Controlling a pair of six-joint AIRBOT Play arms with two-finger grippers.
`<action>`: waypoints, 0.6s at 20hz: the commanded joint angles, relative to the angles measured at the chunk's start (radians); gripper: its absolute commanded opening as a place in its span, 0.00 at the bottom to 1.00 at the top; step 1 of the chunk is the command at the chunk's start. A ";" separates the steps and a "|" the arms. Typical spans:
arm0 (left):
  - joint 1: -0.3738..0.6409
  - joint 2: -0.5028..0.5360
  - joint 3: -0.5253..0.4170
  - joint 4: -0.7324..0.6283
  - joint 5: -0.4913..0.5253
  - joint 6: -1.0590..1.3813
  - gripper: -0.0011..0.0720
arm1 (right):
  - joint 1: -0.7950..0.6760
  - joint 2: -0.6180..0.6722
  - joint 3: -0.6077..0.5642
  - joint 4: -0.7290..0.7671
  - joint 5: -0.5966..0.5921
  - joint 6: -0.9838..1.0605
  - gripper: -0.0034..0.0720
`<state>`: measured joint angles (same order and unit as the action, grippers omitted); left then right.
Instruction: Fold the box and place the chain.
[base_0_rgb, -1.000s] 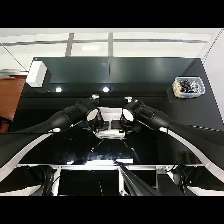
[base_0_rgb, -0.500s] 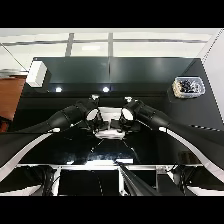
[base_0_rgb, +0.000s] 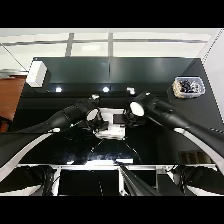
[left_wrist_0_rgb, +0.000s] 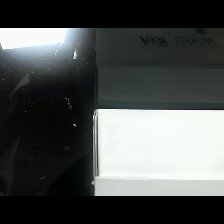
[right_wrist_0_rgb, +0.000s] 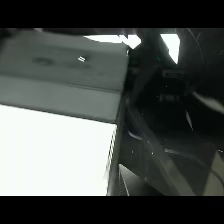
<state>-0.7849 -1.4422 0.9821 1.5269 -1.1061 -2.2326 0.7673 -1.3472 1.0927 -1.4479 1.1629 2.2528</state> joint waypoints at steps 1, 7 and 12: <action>0.000 0.000 0.001 -0.014 0.001 0.000 0.05 | -0.039 0.127 0.024 0.007 0.031 -0.090 0.40; 0.000 0.000 0.001 -0.018 0.001 0.000 0.05 | -0.212 0.315 0.024 -0.263 0.205 -0.200 0.40; 0.000 0.000 0.001 -0.021 -0.001 0.000 0.05 | -0.610 0.256 -0.010 -0.380 -0.003 -0.345 0.97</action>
<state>-0.7849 -1.4422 0.9821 1.5085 -1.1065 -2.2330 0.3599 -1.0687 1.0939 -1.7611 1.2739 1.9980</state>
